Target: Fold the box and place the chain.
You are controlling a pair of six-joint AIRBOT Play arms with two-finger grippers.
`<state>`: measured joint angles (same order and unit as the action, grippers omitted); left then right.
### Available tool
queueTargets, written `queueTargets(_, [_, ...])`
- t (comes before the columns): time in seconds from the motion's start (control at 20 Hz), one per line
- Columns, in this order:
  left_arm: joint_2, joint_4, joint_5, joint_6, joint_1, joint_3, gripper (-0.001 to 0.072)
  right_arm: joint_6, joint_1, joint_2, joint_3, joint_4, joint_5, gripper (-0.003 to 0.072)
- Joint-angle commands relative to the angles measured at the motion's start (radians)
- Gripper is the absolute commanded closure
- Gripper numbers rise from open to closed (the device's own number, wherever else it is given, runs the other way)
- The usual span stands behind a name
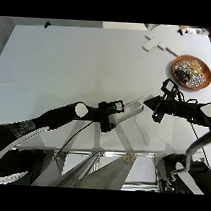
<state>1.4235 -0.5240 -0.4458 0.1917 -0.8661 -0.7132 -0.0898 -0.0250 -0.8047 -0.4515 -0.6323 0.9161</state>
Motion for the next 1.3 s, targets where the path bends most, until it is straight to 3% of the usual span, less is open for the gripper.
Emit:
queueTargets(0.0, [0.003, 0.026, 0.031, 0.018, -0.008, 0.001, 0.0001, -0.001, 0.000, 0.003, -0.001, 0.000, -0.013, 0.0646])
queueTargets(0.15, [0.003, 0.085, 0.069, 0.018, -0.008, 0.001, 0.0002, -0.001, 0.000, 0.003, -0.001, 0.000, -0.014, 0.0646])
queueTargets(0.5, [0.003, 0.089, 0.201, 0.005, -0.006, 0.001, 0.0019, 0.000, 0.000, 0.003, -0.001, -0.004, -0.016, 0.0645])
queueTargets(0.75, [0.020, 0.086, 0.111, -0.241, -0.005, 0.001, 0.0020, -0.001, 0.000, 0.003, -0.001, -0.023, -0.015, 0.0645])
queueTargets(1.05, [0.057, 0.100, 0.113, -0.251, 0.019, 0.000, 0.0020, -0.001, 0.000, 0.003, -0.001, -0.024, -0.015, 0.0645])
queueTargets(1.25, [0.057, 0.243, 0.094, -0.344, 0.026, 0.000, 0.0018, -0.001, 0.000, 0.003, -0.001, -0.026, -0.015, 0.0645])
